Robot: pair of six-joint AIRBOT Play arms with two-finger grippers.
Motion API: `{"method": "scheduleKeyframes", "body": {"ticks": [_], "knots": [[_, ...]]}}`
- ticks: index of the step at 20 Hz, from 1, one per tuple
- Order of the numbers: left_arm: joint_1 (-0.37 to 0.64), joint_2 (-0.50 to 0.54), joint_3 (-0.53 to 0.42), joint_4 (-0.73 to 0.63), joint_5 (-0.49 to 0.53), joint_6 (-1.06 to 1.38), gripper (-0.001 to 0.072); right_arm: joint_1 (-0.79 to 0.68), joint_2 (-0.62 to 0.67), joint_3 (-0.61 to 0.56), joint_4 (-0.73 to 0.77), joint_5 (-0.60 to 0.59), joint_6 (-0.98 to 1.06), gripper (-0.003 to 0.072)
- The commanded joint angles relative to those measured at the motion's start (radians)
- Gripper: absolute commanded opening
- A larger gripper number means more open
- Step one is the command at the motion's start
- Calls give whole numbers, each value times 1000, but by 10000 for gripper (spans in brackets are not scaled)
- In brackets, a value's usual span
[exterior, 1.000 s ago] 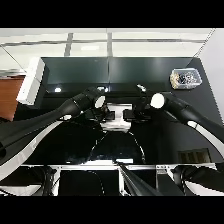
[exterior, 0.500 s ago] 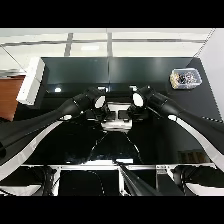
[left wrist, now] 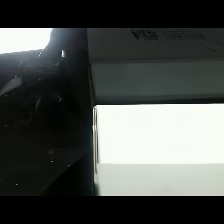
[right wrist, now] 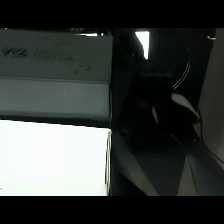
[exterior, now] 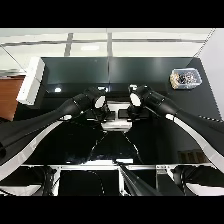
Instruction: Fold the box and place the chain.
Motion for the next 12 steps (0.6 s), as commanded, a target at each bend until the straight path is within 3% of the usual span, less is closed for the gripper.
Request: {"method": "scheduleKeyframes", "body": {"ticks": [1, 2, 3, 4, 12], "knots": [[0, 0, 1, -1, 5, 3, 27, 1, 0, 2, 7, -1, -1, 10], [0, 0, 1, -1, 5, 3, 27, 0, 0, 2, 7, 0, -1, 38], [0, 0, 1, -1, 5, 3, 27, -2, 0, 2, 8, 0, 0, 246], [0, 0, 1, -1, 5, 3, 27, -3, 0, 1, 6, 5, -1, 314], [0, 0, 1, -1, 8, 3, 27, -7, -26, -12, -12, 3, -5, 311]]}}
